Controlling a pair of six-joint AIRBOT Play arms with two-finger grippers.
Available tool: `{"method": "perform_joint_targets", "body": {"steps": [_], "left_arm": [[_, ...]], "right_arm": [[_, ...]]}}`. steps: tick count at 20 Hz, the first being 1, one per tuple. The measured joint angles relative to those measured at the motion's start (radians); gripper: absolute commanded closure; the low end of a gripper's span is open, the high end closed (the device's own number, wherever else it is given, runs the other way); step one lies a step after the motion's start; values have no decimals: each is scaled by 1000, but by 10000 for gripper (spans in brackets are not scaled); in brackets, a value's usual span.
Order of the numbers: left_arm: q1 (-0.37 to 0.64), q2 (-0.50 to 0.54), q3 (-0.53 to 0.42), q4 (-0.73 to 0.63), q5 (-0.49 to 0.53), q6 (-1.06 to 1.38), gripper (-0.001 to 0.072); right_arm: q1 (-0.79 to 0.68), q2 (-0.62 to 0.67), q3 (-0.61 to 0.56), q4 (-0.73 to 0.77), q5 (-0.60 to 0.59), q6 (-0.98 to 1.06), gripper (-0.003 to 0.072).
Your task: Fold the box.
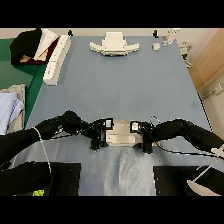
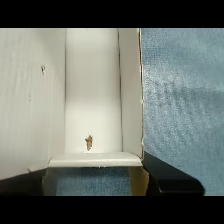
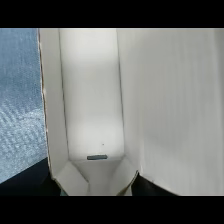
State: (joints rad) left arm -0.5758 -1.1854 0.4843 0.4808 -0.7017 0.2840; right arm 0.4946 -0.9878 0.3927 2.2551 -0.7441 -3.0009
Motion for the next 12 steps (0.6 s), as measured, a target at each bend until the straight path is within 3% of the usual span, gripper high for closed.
{"method": "perform_joint_targets", "body": {"steps": [12], "left_arm": [[-17,-1,1,17,12,-14,250]], "right_arm": [[0,0,0,0,-2,0,135]]}}
